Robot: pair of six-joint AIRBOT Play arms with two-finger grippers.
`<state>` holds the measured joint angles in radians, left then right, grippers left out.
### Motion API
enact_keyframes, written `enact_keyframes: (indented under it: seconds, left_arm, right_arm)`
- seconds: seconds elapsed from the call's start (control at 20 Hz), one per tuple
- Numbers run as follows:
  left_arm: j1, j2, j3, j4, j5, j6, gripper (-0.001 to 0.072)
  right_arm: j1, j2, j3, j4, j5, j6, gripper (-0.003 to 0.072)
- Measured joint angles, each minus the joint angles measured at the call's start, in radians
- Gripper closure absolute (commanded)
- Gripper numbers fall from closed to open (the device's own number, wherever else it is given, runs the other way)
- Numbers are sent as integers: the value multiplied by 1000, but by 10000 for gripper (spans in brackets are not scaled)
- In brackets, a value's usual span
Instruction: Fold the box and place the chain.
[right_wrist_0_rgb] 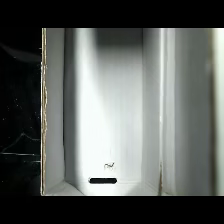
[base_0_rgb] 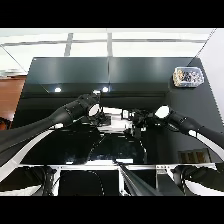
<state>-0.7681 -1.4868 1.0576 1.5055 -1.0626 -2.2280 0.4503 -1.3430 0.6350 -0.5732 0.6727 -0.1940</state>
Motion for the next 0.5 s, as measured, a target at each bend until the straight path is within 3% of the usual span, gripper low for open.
enact_keyframes:
  seconds: [0.1,0.15,0.2,0.35,0.5]
  left_arm:
    - [0,0,0,0,1,0,683]
    - [0,0,0,0,1,0,683]
    - [0,0,0,0,2,0,683]
    - [0,0,1,-16,16,-1,682]
    - [1,0,0,-6,7,0,682]
  right_arm:
    - [0,0,0,0,0,0,669]
    - [0,0,0,0,1,0,466]
    - [0,0,0,0,2,0,3]
    - [0,14,0,-34,17,51,-24]
    - [-2,74,0,-164,58,181,-23]
